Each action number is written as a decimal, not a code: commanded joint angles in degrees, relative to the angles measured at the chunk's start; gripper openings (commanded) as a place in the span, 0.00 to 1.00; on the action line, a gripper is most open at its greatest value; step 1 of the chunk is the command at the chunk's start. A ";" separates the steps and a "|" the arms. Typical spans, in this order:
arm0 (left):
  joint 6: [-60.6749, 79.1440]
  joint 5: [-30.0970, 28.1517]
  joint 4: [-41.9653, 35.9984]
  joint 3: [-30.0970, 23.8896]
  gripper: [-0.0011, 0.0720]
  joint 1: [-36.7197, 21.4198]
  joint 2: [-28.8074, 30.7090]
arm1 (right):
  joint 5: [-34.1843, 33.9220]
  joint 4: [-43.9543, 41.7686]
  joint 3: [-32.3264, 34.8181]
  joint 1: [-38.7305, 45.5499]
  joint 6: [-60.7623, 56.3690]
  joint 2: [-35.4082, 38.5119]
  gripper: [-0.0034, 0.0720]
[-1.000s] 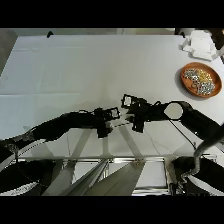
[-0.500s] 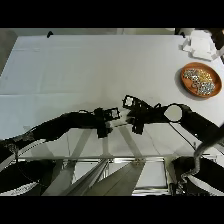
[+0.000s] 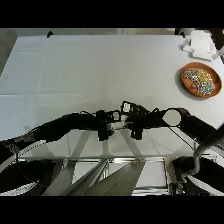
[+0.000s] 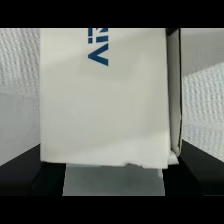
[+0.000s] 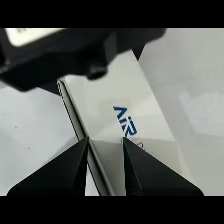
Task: Fold the box and place the chain.
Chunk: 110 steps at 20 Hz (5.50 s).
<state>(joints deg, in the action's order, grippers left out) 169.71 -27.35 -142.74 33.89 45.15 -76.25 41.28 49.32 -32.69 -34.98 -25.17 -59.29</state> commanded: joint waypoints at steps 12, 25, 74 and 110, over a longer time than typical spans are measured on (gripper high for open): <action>-0.17 0.55 0.09 0.00 0.47 -0.04 -0.02 | -0.68 -1.03 0.02 5.33 -0.50 10.54 0.25; -0.20 0.55 0.09 0.00 0.47 -0.04 -0.02 | 23.21 -44.54 11.23 28.13 34.88 -7.02 0.05; -0.20 0.57 0.09 0.00 0.47 -0.04 0.00 | 6.01 -5.77 9.66 19.87 -12.66 12.76 0.05; -57.96 -12.81 45.57 -0.31 0.02 -49.44 17.86 | 33.79 34.16 4.26 19.87 -78.31 11.30 0.06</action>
<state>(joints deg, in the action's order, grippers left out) 122.37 -34.44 -108.64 33.76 5.13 -58.70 76.62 83.61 -28.38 -15.11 -103.48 -47.99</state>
